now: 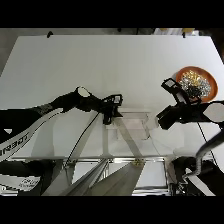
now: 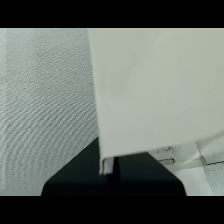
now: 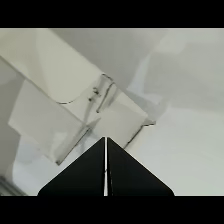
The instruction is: Fold the box and place the chain.
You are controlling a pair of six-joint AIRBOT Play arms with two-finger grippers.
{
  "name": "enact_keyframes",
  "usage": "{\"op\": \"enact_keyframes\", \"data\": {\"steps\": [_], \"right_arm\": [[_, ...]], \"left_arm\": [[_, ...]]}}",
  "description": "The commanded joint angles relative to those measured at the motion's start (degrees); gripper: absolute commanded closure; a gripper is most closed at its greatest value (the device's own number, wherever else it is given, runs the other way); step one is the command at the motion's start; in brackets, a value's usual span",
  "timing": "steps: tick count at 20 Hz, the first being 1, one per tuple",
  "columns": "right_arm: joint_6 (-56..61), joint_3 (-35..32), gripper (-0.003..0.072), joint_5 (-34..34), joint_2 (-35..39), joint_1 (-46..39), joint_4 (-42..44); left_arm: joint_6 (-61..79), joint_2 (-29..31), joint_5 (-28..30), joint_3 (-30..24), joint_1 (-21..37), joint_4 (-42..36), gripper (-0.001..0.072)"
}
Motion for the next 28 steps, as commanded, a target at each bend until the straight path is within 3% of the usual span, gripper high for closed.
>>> {"op": "enact_keyframes", "data": {"steps": [1, 5, 10, 11, 13, 14, 17, 18, 20, 28], "right_arm": [[-7.8, 0.0, 0.0671, 2.3, 0.0, 1.8, 3.0], [-21.7, -0.8, 0.0671, 2.6, 0.0, 9.8, 1.2], [-32.5, -8.6, 0.066, 1.2, 1.3, 13.2, -0.7], [-33.7, -11.6, 0.0542, -1.5, 2.7, 14.6, -2.9], [-33.0, -16.9, 0.0122, -7.1, 5.8, 18.3, -7.2], [-33.0, -18.9, 0.0074, -9.4, 7.3, 19.9, -7.6], [-31.8, -22.5, 0.0059, -17.0, 8.9, 23.7, -7.1], [-31.3, -23.5, -0.0002, -20.7, 8.6, 24.6, -7.1], [-31.2, -24.4, -0.0003, -25.8, 7.7, 25.9, -7.0], [-31.3, -24.2, 0.0, -30.1, 7.3, 25.7, -8.2]], "left_arm": [[0.0, 0.0, 0.0, 0.0, 0.0, 0.0, 0.0698], [0.0, 0.0, 0.0, 0.0, 0.0, 0.0, 0.0698], [0.0, 0.0, 0.0, 0.0, 0.0, 0.0, 0.0698], [0.0, 0.0, 0.0, 0.0, 0.0, 0.0, 0.0698], [0.0, 0.0, 0.0, 0.0, 0.0, 0.0, 0.0698], [0.0, 0.0, 0.0, 0.0, 0.0, 0.0, 0.0698], [0.0, 0.0, 0.0, 0.0, 0.0, 0.0, 0.0698], [0.0, 0.0, -0.1, 0.0, 0.0, 0.0, 0.0698], [0.0, 0.0, 0.0, 0.0, 0.0, 0.0, 0.0698], [0.0, 0.0, 0.0, 0.0, 0.0, 0.0, 0.0698]]}}
